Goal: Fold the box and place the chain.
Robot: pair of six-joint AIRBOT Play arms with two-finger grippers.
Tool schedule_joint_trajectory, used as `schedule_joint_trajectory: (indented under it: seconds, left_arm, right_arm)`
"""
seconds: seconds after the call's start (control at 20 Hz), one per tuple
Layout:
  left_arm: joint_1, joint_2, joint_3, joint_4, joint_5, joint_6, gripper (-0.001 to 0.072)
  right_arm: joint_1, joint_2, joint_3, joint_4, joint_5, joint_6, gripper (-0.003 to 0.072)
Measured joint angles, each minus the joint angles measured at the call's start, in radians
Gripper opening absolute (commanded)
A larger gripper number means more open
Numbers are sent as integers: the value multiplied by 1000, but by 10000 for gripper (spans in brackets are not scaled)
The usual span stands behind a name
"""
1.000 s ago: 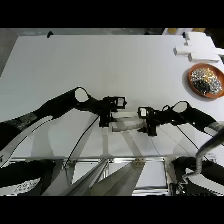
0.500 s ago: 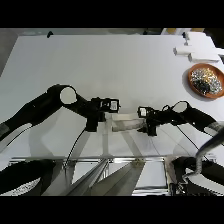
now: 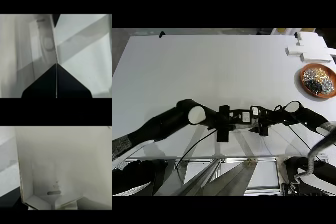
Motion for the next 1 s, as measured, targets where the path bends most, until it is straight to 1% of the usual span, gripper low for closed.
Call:
schedule_joint_trajectory:
  seconds: [0.05, 0.15, 0.35, 0.45, 0.55, 0.6, 0.65, 0.75, 0.85, 1.0]
  left_arm:
    - [-2, -5, 0, 23, 33, -27, 16]
    - [5, -8, 0, 62, 54, -85, 90]
    - [39, 5, 0, 114, 57, -148, 88]
    - [48, 5, 0, 122, 81, -150, 81]
    - [52, -6, 0, 106, 137, -149, 79]
    - [56, -19, 0, 91, 184, -147, 61]
    - [61, -36, 0, 70, 230, -146, 11]
    - [72, -82, 0, 26, 302, -145, 7]
    - [82, -131, 0, -13, 346, -145, 7]
    - [90, -184, 0, -61, 372, -146, 8]
  right_arm:
    - [0, 0, 0, -1, 0, -1, 295]
    - [0, 0, 0, -1, 0, -1, 295]
    - [0, 0, 0, -3, 0, -5, 295]
    - [0, 0, 0, -3, 0, -5, 295]
    - [0, 0, 0, -3, 0, -5, 295]
    - [0, 0, 0, -3, 0, -5, 295]
    - [0, 0, 0, -3, 0, -5, 295]
    - [0, 0, 0, -3, 0, -5, 295]
    - [0, 0, 0, -3, 1, -5, 295]
    - [0, 0, 0, -3, 1, -5, 295]
